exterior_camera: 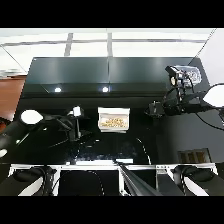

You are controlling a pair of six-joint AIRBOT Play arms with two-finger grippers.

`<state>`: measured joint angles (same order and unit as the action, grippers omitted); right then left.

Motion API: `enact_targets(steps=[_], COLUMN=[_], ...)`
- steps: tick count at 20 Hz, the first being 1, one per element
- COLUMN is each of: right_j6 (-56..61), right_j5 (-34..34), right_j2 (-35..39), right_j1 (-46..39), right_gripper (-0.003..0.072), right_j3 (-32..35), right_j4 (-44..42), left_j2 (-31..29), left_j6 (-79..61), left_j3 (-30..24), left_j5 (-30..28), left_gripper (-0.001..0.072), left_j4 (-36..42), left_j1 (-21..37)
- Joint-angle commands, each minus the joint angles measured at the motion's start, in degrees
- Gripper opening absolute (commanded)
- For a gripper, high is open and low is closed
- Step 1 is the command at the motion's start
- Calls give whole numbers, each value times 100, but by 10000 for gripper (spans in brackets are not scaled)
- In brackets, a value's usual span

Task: Fold the box and place the chain.

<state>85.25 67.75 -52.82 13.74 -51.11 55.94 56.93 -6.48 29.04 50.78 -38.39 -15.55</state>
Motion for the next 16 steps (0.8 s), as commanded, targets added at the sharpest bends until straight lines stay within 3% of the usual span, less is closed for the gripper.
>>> enact_targets(steps=[1, 9, 16], right_j6=[70, 87, 87], right_j5=[9, -4, -9], right_j2=[4, 2, 2], right_j1=[-2, 0, 0], right_gripper=[205, 205, 205], right_j3=[0, 0, 0], right_j4=[0, 4, 4], left_j2=[938, 1880, 1954], left_j6=[-682, -678, -682], left_j3=[417, 1115, 1158], left_j5=[-295, -225, -72], left_gripper=[720, 720, 720], left_j4=[-138, 15, 129], left_j1=[-326, -326, -352])
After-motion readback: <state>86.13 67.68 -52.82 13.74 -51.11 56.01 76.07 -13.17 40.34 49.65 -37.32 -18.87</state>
